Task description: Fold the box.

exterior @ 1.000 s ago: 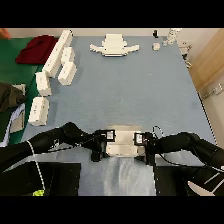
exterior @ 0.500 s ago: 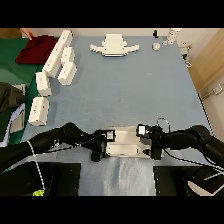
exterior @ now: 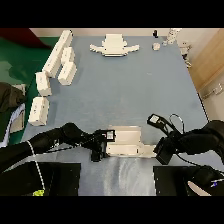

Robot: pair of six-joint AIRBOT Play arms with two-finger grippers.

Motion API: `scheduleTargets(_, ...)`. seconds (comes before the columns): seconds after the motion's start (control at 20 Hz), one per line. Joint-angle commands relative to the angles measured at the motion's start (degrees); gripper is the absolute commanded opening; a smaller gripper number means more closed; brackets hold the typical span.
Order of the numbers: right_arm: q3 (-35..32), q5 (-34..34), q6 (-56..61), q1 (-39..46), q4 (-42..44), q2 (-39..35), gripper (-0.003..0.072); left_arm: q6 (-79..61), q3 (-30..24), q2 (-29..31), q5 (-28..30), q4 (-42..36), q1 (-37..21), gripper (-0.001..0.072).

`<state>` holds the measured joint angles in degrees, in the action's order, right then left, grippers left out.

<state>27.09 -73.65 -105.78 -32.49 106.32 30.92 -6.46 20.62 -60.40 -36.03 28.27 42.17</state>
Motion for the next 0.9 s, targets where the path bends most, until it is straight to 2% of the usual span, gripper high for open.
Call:
scheduleTargets(0.0,1.25,2.19,24.15,-0.04,12.31,-1.03,0.0006,-0.39,0.09,0.0,2.03,0.02,-0.07,0.0518)
scheduleTargets(0.1,1.03,9.53,24.98,-0.26,19.78,-0.52,0.0006,-0.37,0.09,0.04,4.44,0.02,-0.07,0.0519)
scheduleTargets(0.3,1.03,19.8,27.91,-0.92,20.83,-0.28,0.0006,-0.37,0.07,0.0,6.03,0.04,-0.07,0.0519)
scheduleTargets(0.65,1.03,24.22,28.87,-1.2,20.65,2.05,0.0006,-0.39,0.09,0.0,6.05,0.04,-0.11,0.0519)
scheduleTargets(0.85,1.03,28.74,28.87,-1.22,20.98,7.28,0.0006,-0.37,0.07,0.0,5.86,0.04,-0.11,0.0519)
